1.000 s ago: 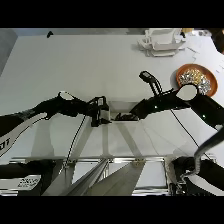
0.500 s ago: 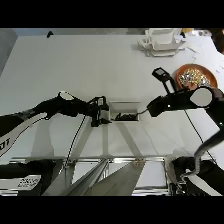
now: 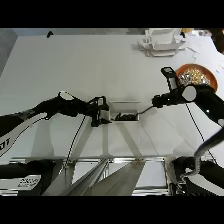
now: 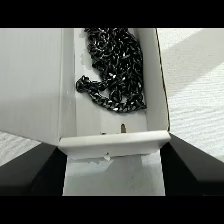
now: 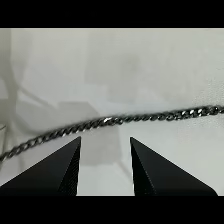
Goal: Fold the box and place the chain.
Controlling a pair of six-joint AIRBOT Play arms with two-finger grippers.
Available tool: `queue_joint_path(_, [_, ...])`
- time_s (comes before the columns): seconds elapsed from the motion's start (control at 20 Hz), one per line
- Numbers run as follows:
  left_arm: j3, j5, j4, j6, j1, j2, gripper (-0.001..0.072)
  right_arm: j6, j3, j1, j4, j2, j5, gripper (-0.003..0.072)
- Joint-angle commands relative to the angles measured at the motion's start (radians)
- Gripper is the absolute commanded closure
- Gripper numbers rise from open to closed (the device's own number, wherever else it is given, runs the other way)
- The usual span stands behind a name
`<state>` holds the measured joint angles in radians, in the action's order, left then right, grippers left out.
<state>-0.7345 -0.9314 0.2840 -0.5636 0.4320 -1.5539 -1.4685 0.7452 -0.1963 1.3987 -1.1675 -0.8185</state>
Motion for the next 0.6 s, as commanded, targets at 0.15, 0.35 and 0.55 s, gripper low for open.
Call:
queue_joint_path(0.15, [0.000,0.000,0.000,0.000,0.000,0.000,0.0568,-0.155,0.000,0.003,0.039,-0.144,0.087,0.0345])
queue_joint_path(0.35, [0.000,0.000,0.000,0.000,0.000,0.000,0.0568,-0.183,0.000,0.003,0.078,-0.149,0.090,0.0347])
queue_joint_path(0.55, [0.000,0.000,0.000,0.000,0.000,0.000,0.0568,-0.185,0.000,0.003,0.079,-0.153,0.082,0.0423])
